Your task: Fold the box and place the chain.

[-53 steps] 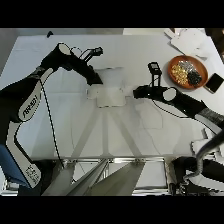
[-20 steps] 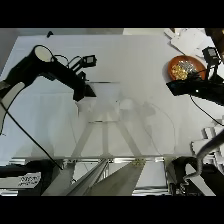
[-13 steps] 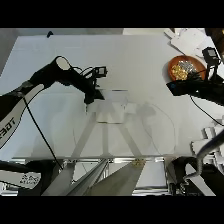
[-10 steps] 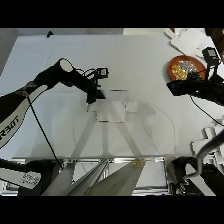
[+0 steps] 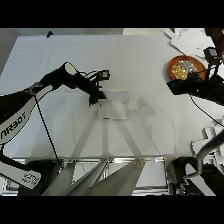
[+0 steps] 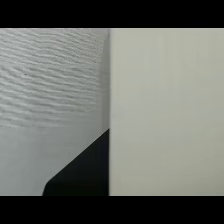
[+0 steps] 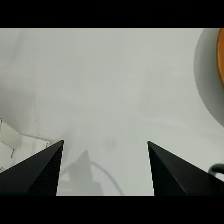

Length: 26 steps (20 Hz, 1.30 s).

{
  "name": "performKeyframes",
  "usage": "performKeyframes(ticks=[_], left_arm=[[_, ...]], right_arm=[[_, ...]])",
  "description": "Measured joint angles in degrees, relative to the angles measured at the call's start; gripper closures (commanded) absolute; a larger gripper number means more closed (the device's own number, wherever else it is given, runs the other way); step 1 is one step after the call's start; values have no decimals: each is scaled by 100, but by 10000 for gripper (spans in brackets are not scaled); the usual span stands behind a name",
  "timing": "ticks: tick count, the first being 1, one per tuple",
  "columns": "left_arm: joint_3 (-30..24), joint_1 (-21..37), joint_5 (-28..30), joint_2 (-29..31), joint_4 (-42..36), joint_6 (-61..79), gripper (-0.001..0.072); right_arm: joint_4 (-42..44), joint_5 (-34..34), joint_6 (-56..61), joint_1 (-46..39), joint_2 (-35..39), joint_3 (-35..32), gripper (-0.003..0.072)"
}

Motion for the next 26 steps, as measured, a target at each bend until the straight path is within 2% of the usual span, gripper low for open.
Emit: performKeyframes(ticks=[8,10,12,15,20,26], left_arm=[[0,0,17,-35,-92,13,698],[0,0,20,-35,-96,7,698],[0,0,20,-35,-98,0,698],[0,0,20,-35,-98,-2,698],[0,0,20,-35,-103,-2,698],[0,0,20,-35,-103,-4,698]], right_arm=[[20,17,-151,-2,0,0,111],[173,170,-660,-2,9,0,107],[470,374,-1338,9,26,4,-15],[1049,667,-2597,192,63,28,-16],[1543,1045,-4562,1034,118,74,-15],[1683,1176,-5370,1775,131,83,-9]])
